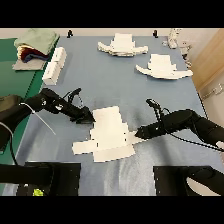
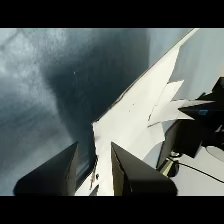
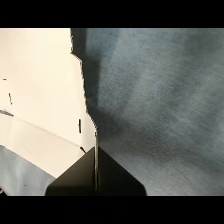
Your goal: Fold the box.
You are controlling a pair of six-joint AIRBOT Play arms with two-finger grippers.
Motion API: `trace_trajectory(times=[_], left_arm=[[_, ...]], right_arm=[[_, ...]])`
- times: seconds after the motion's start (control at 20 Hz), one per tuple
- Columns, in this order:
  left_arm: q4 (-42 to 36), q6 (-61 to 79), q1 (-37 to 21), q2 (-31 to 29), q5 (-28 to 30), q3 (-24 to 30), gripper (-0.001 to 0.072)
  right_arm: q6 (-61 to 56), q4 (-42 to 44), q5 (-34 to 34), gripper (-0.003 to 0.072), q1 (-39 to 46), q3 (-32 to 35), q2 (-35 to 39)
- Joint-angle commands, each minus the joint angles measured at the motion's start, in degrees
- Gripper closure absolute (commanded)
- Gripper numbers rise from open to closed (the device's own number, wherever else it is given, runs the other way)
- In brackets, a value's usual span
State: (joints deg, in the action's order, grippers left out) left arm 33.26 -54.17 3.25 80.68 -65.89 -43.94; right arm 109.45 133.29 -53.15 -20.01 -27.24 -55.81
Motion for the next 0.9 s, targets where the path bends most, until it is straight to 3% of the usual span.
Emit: trace_trajectory(times=[0.0, 0.25, 0.55, 0.65, 0.85], left_arm=[[-7.6, 7.0, 0.0, 5.9, -2.0, -2.6, 0.0403], [-9.0, 12.5, 0.8, 8.8, -8.3, -4.2, 0.0404], [-5.5, 15.8, 6.5, 8.9, -9.6, -7.1, 0.0407], [-4.6, 15.8, 7.0, 8.9, -10.1, -9.0, 0.0543], [-2.6, 15.8, 7.1, 8.9, -12.5, -10.3, 0.0542]], right_arm=[[-0.4, 0.0, 0.2, 0.0685, -0.1, 0.1, 0.1], [-0.4, 0.0, 0.2, 0.0685, -0.1, 0.1, 0.1], [-0.4, 0.0, 0.2, 0.0685, -0.1, 0.1, 0.0], [-0.4, -0.1, 0.1, 0.0685, -0.1, 0.1, 0.0], [-0.4, -0.4, 0.2, 0.0685, -0.1, 0.1, 0.0]])
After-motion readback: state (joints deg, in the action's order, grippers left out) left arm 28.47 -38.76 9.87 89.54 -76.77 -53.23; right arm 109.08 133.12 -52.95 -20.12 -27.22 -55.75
